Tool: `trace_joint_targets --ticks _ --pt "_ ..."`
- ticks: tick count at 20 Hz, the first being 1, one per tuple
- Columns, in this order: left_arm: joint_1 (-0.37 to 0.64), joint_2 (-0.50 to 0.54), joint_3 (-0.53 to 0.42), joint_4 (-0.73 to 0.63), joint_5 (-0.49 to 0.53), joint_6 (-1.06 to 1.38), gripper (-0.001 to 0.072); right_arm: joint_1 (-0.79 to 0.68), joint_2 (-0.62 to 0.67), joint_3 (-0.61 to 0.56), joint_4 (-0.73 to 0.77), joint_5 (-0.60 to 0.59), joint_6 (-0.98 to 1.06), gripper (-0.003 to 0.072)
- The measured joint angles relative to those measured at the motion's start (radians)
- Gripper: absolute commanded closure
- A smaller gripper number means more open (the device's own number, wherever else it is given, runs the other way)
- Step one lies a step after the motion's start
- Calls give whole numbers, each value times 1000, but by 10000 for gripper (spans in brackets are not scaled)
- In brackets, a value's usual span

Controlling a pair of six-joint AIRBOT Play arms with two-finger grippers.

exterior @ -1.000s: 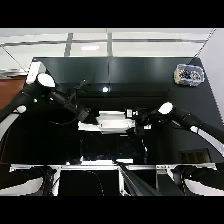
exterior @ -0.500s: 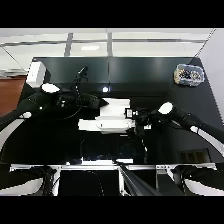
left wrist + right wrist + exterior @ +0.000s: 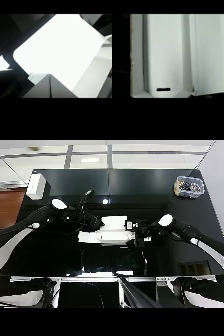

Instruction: Fold the box and place the chain.

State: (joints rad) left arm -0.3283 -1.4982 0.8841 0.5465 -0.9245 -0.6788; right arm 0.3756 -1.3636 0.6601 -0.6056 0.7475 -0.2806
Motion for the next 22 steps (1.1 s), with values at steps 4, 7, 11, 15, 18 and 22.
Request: trace_joint_targets --ticks 4,7,11,15,18,22 --pt "3 -3 37 33 -40 -7 688 0 0 0 0 0 0 554" --pt "38 52 82 89 -62 -13 687 0 0 -1 1 0 1 554" --pt "120 206 68 257 -87 -77 683 0 0 -1 1 0 1 554" --pt "182 313 -35 314 -151 21 404 0 0 -1 1 0 1 553" --pt "151 334 -90 282 -193 249 -2 0 0 -1 1 0 1 553" --pt "54 315 -123 353 -124 455 4 0 0 -1 1 0 1 553"
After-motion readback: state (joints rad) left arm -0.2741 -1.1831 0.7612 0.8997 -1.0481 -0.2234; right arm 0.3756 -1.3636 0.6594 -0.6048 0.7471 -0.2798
